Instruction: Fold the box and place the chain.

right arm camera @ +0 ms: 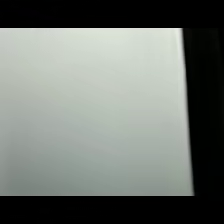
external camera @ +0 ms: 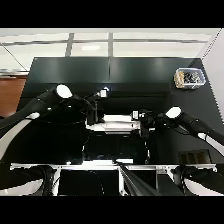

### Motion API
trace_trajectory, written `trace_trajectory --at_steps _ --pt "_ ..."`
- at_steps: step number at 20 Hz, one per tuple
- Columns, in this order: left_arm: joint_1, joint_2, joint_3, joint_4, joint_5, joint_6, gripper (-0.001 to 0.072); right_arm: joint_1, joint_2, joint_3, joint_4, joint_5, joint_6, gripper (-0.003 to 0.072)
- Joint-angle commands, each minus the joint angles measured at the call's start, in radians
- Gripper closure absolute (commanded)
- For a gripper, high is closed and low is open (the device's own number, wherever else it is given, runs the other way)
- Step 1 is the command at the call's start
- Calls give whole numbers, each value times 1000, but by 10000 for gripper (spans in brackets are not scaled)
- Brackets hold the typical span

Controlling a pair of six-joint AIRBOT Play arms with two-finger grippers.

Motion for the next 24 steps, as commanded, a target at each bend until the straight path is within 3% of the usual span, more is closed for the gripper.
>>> trace_trajectory --at_steps 1,2,3,4,6,8,12,14,18,21,22,23,24 --pt "39 124 1 198 -86 -376 135 1 -1 0 0 2 -1 156" --pt "43 156 1 229 -117 -423 291 1 -1 0 0 2 0 278" --pt "47 185 1 254 -151 -455 515 1 -1 0 0 2 -1 278" --pt "53 207 0 266 -190 -467 687 1 -1 0 0 2 -1 278" --pt "54 242 -8 273 -255 -567 688 1 -1 0 0 2 0 278" --pt "41 285 -71 220 -227 -670 688 1 -1 0 0 2 0 278" --pt "32 328 -262 -87 -150 -584 688 1 -1 0 0 2 0 278" --pt "32 325 -313 -197 -58 -570 688 1 -1 0 0 2 -1 278" --pt "-8 269 -320 -263 135 -583 688 1 -1 0 0 2 -1 278" --pt "-53 196 -273 -375 178 -480 687 1 -1 0 0 2 -1 278" --pt "-60 173 -253 -415 185 -443 687 1 -1 0 0 2 0 369" --pt "-64 148 -231 -446 200 -422 687 1 -1 0 0 2 -1 537" --pt "-65 127 -210 -460 216 -409 687 1 -1 0 0 2 -1 560"
